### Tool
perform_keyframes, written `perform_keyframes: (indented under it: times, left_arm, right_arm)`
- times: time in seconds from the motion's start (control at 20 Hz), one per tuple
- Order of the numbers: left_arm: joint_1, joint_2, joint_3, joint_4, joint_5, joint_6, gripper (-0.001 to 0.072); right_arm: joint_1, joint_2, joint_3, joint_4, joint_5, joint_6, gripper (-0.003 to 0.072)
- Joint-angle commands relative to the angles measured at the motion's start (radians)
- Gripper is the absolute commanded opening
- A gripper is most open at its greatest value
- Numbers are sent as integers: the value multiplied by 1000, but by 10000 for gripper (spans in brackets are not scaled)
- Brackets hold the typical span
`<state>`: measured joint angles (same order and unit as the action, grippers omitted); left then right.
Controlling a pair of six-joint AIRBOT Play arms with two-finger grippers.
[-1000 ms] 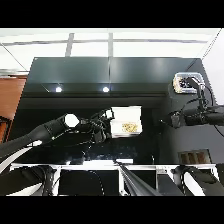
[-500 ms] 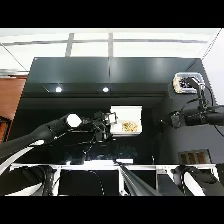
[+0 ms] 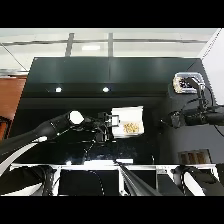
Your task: Fold the box and place the chain.
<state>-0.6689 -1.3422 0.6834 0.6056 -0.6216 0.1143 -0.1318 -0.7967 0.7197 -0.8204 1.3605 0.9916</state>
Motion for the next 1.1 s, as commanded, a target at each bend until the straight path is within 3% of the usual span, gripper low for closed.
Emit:
perform_keyframes:
  times: [0.0,0.05,0.1,0.25,0.45,0.55,0.6,0.65,0.7,0.9,1.05]
  left_arm:
    - [38,-7,8,10,-44,16,571]
    - [43,-8,8,10,-34,16,512]
    - [42,-8,8,10,-24,13,398]
    - [38,-9,8,8,-16,14,270]
    - [47,-9,10,11,-19,14,264]
    - [47,-9,10,11,-27,14,264]
    - [47,-9,10,11,-36,14,264]
    - [47,-9,10,11,-43,14,264]
    - [46,-9,10,11,-45,14,264]
    - [47,-9,10,11,-66,14,262]
    - [47,-10,10,11,-68,14,224]
  right_arm:
    - [1,0,0,0,-3,0,249]
    - [1,0,0,0,-3,0,249]
    - [1,0,0,0,-3,0,249]
    - [1,0,-3,0,-4,0,249]
    - [27,-1,-2,35,-92,8,250]
    - [74,-11,-2,43,-291,99,251]
    - [98,-29,2,61,-374,120,286]
    - [123,-60,10,103,-432,118,436]
    - [155,-105,25,153,-471,99,664]
    - [268,-332,140,178,-512,11,672]
    - [326,-425,151,124,-428,-210,671]
